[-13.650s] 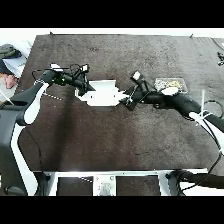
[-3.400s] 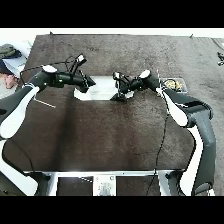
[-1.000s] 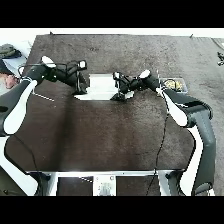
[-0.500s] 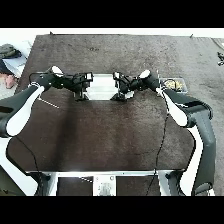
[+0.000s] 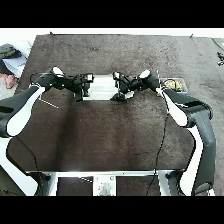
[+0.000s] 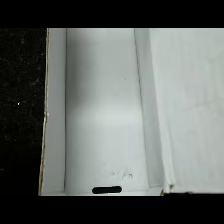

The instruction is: Fold the box and place the chain.

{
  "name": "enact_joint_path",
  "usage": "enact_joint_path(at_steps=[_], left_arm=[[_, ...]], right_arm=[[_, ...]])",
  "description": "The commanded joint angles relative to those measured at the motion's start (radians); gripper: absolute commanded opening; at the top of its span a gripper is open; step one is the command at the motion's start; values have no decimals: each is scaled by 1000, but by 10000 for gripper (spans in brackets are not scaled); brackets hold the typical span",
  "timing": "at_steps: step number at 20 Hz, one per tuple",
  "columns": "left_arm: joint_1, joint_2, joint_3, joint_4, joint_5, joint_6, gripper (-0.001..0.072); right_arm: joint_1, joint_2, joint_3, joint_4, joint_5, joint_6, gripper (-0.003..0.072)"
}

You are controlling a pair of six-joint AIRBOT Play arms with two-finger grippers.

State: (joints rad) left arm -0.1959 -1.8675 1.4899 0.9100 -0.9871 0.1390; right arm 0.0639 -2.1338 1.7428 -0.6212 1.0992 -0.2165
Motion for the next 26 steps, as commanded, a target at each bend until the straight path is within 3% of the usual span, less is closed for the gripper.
enact_joint_path(at_steps=[1,9,14,19,21,23,24,25,26], left_arm=[[0,0,0,-9,-1,0,103],[0,-8,-2,-93,-1,39,102],[0,-35,-3,-217,-1,107,103],[0,-37,-3,-239,-7,106,106],[0,-37,-3,-239,-20,106,264],[0,-37,-3,-239,-20,106,296],[0,-37,-3,-240,-19,105,441],[0,-37,-3,-245,-18,105,508],[0,-37,-3,-245,-18,105,507]], right_arm=[[-1,0,0,0,0,0,167],[-1,0,0,0,0,0,167],[0,0,0,0,0,0,167],[-1,0,0,0,0,0,167],[-1,0,0,0,0,0,167],[-1,0,0,0,0,0,167],[0,0,0,0,0,0,167],[-1,0,0,0,0,0,167],[0,0,0,0,0,0,167]])
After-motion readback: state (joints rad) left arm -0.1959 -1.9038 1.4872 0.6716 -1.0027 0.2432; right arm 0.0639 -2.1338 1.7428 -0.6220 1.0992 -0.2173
